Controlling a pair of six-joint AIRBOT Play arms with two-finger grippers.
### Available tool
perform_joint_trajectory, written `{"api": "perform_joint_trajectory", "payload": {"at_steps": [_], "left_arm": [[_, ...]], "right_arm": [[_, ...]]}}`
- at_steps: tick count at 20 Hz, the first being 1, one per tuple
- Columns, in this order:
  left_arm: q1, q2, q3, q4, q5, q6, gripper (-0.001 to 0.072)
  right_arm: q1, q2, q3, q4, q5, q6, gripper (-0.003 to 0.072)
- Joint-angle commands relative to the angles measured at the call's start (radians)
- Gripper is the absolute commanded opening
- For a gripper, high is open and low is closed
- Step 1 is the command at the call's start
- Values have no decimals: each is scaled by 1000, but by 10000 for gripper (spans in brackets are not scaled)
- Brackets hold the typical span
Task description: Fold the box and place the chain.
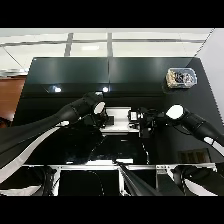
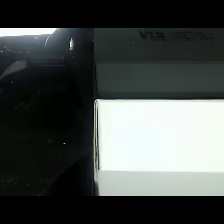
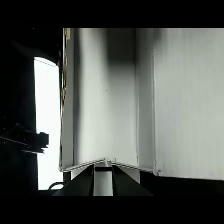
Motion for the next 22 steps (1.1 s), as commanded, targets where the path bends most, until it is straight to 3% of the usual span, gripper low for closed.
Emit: {"api": "perform_joint_trajectory", "payload": {"at_steps": [1, 5, 6, 7, 8, 9, 10, 11, 12, 13, 17, 20, 22], "left_arm": [[0, 0, 1, -3, 4, -1, 22], [0, 0, 1, -2, 8, -1, 22], [0, 0, 1, -2, 8, -1, 22], [0, 0, 1, -3, 8, -1, 22], [0, 0, 1, -3, 7, -1, 22], [0, 0, 1, -3, 7, -1, 22], [0, 0, 1, -3, 7, -1, 22], [0, 0, 1, -3, 7, -1, 22], [0, 0, 1, -3, 7, -1, 23], [0, 0, 1, -3, 7, -1, 22], [0, 0, 1, -3, 8, -1, 22], [0, 0, 1, -4, 10, -1, 23], [0, 0, 1, -3, 6, -1, 22]], "right_arm": [[3, -35, 0, 130, -5, -3, 128], [3, -82, 0, 212, 2, 19, 128], [3, -82, 0, 212, -4, 24, 195], [3, -82, 0, 211, -24, 41, 420], [3, -82, 0, 211, -30, 50, 372], [3, -82, 0, 206, -28, 61, 239], [3, -82, 0, 207, -28, 76, 398], [3, -82, 0, 203, -27, 105, 408], [3, -80, 0, 179, -27, 159, 140], [-1, -77, 0, 147, -24, 233, 39], [-110, 14, 27, -13, 198, 679, 10], [-350, 68, 26, -118, 266, 1056, 10], [-539, 67, -13, -107, 248, 1204, 10]]}}
